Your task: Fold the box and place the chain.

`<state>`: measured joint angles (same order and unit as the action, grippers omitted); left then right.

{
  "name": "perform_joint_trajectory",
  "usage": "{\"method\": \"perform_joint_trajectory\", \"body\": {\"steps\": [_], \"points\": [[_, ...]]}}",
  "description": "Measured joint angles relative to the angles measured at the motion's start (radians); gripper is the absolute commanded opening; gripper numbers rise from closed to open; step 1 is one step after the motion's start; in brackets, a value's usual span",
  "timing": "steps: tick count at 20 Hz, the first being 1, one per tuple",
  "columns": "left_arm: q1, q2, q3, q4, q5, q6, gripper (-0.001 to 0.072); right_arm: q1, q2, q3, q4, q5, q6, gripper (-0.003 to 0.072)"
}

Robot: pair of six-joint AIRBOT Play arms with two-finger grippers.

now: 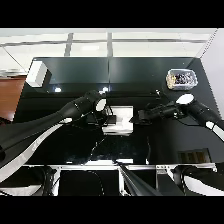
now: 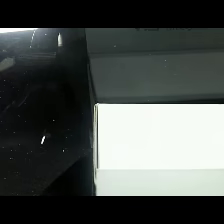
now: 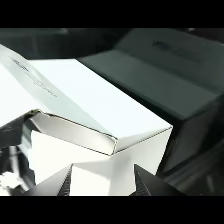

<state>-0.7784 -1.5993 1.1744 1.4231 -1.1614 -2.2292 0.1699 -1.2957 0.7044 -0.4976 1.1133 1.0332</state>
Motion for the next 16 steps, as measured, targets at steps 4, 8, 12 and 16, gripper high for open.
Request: {"method": "perform_joint_trajectory", "body": {"steps": [4,8,12,16], "points": [[0.0,0.0,0.0,0.0,0.0,0.0,0.0029,0.082,0.0,0.046,-0.126,-0.042,0.12,0.0353],[0.0,0.0,0.0,0.0,0.001,0.0,0.0029,0.176,-0.001,0.086,-0.284,-0.077,0.29,0.0294],[0.0,0.0,0.0,0.0,0.001,0.0,0.0029,0.288,-0.021,0.145,-0.476,-0.103,0.527,0.0294],[0.0,0.0,0.0,0.0,0.001,-0.002,0.0029,0.404,-0.081,0.251,-0.702,-0.058,0.796,0.0234]]}}
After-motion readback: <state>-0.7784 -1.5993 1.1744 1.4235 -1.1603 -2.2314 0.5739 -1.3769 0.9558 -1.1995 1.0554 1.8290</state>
